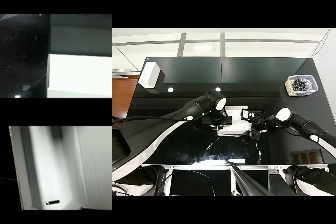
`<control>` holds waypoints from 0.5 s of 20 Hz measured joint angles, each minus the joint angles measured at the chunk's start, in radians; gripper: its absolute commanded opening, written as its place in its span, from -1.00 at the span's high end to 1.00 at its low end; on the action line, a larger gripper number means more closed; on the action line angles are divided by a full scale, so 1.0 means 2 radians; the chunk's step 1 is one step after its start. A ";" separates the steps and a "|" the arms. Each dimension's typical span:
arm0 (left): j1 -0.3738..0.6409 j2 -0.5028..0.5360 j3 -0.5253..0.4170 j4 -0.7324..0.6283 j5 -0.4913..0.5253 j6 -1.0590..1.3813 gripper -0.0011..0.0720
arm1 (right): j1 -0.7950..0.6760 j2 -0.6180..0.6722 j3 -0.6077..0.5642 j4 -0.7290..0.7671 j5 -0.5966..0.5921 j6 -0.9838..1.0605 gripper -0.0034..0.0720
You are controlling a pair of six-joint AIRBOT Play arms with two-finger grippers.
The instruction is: Fold the box and place the chain.
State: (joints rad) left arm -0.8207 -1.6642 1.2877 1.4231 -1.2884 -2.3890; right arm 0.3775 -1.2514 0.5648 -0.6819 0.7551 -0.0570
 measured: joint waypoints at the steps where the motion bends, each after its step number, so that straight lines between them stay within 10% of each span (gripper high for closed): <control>1: 0.000 0.000 0.000 0.000 0.000 0.000 0.89 | 0.000 0.000 0.000 0.000 -0.001 0.000 0.87; 10: 0.000 0.000 0.000 -0.002 -0.001 0.000 0.89 | 0.000 0.000 0.000 0.010 -0.004 -0.001 0.87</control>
State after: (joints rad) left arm -0.8207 -1.6642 1.2877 1.4189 -1.2911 -2.3890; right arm 0.3767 -1.2514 0.5648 -0.6621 0.7467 -0.0586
